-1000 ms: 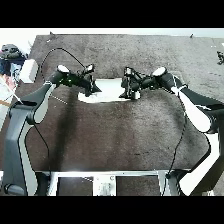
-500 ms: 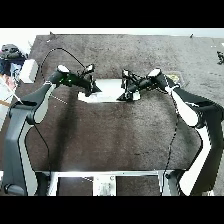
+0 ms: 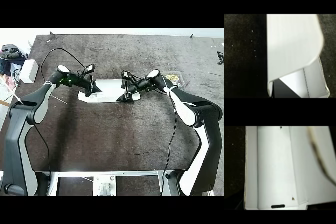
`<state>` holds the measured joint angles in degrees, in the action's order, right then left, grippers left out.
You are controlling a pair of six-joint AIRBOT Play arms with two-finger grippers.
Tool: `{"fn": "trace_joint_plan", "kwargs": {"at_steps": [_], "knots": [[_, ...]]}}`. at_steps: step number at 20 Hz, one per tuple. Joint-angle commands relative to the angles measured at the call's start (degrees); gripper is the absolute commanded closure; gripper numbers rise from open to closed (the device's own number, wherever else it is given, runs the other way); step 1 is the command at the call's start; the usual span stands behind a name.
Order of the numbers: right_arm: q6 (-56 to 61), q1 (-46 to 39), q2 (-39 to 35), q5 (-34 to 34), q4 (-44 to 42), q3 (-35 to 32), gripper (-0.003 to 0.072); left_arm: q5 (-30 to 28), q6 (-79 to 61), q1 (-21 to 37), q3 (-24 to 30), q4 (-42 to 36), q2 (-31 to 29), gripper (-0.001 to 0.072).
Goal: Fold the box and place the chain.
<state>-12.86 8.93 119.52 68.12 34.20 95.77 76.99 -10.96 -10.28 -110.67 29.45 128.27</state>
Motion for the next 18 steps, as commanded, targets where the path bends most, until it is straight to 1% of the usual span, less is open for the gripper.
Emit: {"fn": "trace_joint_plan", "kwargs": {"at_steps": [1,7,9,17,18], "knots": [[0.04,0.07,0.15,0.02,0.35,0.07,0.0075,-0.02,0.0,-0.02,0.02,0.0,0.02,0.0697],[0.02,0.2,0.15,0.04,0.61,0.07,0.0076,-0.02,0.0,-0.02,0.02,0.0,0.02,0.0697],[0.02,0.42,0.15,0.02,1.38,0.07,0.0094,-0.02,0.0,-0.02,0.02,0.0,0.02,0.0697],[0.04,0.5,0.2,-0.59,2.03,0.07,0.0101,0.0,0.0,-0.02,0.02,0.0,0.02,0.0697],[0.07,0.5,0.2,-0.63,2.03,0.07,0.0168,-0.02,0.0,-0.02,0.02,0.0,0.02,0.0697]]}}
